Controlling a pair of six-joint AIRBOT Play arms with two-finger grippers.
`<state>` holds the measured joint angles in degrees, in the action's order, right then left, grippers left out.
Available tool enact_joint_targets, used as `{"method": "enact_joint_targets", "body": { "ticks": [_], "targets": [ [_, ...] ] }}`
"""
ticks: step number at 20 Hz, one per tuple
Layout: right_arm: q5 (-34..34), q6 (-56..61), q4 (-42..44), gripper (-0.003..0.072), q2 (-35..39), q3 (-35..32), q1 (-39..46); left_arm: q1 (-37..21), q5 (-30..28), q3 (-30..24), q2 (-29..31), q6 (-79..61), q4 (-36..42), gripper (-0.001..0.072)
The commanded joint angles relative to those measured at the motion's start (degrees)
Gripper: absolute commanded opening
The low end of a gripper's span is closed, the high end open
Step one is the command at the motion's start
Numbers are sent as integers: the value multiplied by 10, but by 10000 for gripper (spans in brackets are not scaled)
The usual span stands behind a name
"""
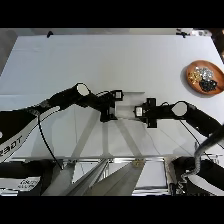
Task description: Fold the box and place the chain.
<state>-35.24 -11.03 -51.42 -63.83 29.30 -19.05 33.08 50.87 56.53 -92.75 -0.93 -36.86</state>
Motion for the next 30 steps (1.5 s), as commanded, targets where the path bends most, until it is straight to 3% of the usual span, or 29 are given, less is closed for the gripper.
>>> {"method": "enact_joint_targets", "body": {
  "ticks": [1, 2, 6, 10, 14, 18, 23, 26, 30],
  "targets": [
    [14, 7, -9, 174, 13, 0, 0, 0, 0, 0, 0, -1, 0, 495],
    [14, 7, -18, 18, 26, 0, 0, 0, 0, 0, 0, -1, 0, 495],
    [7, 84, -81, 6, 105, 0, 1, 0, 0, 0, 0, -1, 0, 495],
    [-119, 238, -151, 8, 203, 0, 1, 0, 0, 0, 0, -1, 0, 495],
    [-232, 590, -174, 6, 263, 0, 54, 0, 0, 0, 0, -1, 0, 495],
    [-289, 783, -207, 1, 232, 0, 198, 0, 0, 0, 0, -1, 0, 495],
    [-295, 754, -69, 1, 132, 0, 309, 0, 0, 0, 0, -1, 0, 495],
    [-285, 749, -64, 2, 56, 0, 324, 0, 0, 0, 0, -1, 0, 495],
    [-263, 702, 13, 3, 5, 0, 324, 0, 0, 0, 0, -1, 0, 495]
  ]
}}
